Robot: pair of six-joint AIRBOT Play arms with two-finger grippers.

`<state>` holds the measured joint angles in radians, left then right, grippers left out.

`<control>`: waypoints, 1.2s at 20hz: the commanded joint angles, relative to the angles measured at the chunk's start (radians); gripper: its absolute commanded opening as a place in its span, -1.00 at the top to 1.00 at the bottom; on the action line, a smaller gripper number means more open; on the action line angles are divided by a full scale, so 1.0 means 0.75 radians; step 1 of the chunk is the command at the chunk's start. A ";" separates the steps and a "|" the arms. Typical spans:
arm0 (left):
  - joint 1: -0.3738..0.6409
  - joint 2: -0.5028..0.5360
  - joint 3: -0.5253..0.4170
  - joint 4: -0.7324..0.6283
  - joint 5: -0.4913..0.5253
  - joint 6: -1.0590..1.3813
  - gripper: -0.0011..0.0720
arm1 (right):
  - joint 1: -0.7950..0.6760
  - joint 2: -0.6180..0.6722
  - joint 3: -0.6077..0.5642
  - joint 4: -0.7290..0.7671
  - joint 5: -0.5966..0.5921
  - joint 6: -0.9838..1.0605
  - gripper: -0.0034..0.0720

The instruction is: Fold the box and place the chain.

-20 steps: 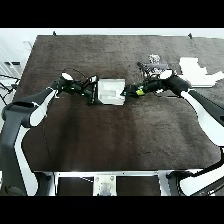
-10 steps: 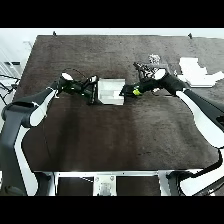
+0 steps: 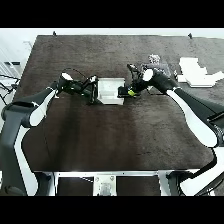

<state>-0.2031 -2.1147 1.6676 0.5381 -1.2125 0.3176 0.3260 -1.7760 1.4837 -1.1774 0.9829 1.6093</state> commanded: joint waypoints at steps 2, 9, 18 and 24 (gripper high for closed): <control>-0.001 -0.001 0.000 0.000 0.001 0.001 -0.19 | 0.027 -0.028 0.093 -0.278 0.094 0.165 -0.23; -0.001 -0.001 0.000 0.000 0.001 0.001 -0.19 | 0.078 -0.082 0.206 -0.354 0.191 0.301 -0.23; -0.001 -0.001 0.000 0.000 0.001 0.001 -0.19 | 0.134 -0.195 0.380 -0.450 0.382 0.374 -0.20; -0.001 -0.001 -0.001 0.001 0.001 -0.005 -0.19 | 0.131 -0.199 0.397 -0.485 0.426 0.443 -0.17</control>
